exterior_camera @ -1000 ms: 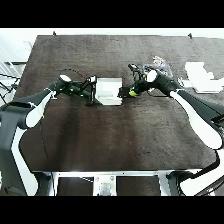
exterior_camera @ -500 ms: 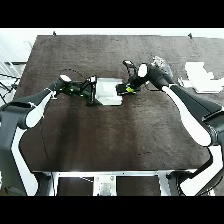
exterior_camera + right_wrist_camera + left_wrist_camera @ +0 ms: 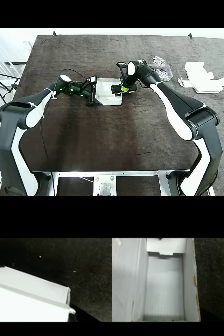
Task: Fold the box and place the chain.
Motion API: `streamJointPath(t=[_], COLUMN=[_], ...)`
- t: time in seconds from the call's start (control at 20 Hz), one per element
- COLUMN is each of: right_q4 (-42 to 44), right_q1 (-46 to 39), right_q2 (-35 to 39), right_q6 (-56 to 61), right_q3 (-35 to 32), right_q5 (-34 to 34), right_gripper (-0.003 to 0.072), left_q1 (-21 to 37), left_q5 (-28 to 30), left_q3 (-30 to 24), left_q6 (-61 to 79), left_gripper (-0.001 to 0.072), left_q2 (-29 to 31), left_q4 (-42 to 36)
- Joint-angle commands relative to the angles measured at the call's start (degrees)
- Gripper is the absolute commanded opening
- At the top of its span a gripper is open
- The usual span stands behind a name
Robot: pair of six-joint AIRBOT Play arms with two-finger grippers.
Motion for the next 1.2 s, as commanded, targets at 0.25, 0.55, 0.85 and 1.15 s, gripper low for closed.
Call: streamJointPath(t=[0.25, 0.55, 0.85, 1.15], right_q4=[-5.9, -6.2, -6.2, -6.3], right_q1=[0.3, 1.3, 2.5, 2.8], right_q2=[-1.7, -1.7, -1.7, -1.7], right_q6=[4.8, 9.3, 13.5, 14.2], right_q3=[0.9, 1.1, 1.1, 1.1], right_q5=[4.9, 4.9, 4.7, 3.7], right_gripper=[0.0363, 0.0359, 0.0144, 0.0014], left_q1=[0.0, 0.0, 0.0, 0.0], left_q5=[0.0, 0.0, 0.0, 0.0], left_q3=[0.0, 0.0, 0.0, 0.0], left_q6=[0.0, 0.0, 0.0, 0.0], left_gripper=[0.0286, 0.0285, 0.0286, 0.0286], left_q2=[0.0, 0.0, 0.0, 0.0], left_q4=[0.0, 0.0, 0.0, 0.0])
